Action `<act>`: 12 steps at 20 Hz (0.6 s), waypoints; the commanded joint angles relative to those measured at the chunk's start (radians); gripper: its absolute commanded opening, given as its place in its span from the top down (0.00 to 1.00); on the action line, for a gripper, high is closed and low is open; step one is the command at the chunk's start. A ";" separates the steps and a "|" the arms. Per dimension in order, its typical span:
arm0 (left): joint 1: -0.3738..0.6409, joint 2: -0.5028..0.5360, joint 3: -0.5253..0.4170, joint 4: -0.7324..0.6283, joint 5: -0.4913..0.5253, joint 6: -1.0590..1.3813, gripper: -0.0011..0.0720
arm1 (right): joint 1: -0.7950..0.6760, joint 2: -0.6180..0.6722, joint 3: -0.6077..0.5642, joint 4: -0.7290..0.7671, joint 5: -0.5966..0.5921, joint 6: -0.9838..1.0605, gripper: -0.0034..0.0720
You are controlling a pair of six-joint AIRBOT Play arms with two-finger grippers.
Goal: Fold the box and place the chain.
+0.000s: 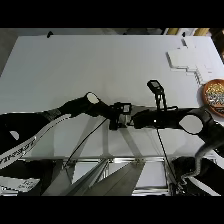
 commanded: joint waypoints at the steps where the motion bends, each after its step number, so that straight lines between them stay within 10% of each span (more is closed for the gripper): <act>1: 0.000 0.000 0.000 0.000 0.000 0.000 0.70 | -0.028 0.008 0.022 -0.066 0.058 0.037 0.74; 12: 0.000 0.000 0.000 0.000 0.000 0.000 0.70 | -0.616 0.045 0.179 -0.117 0.533 -1.055 0.88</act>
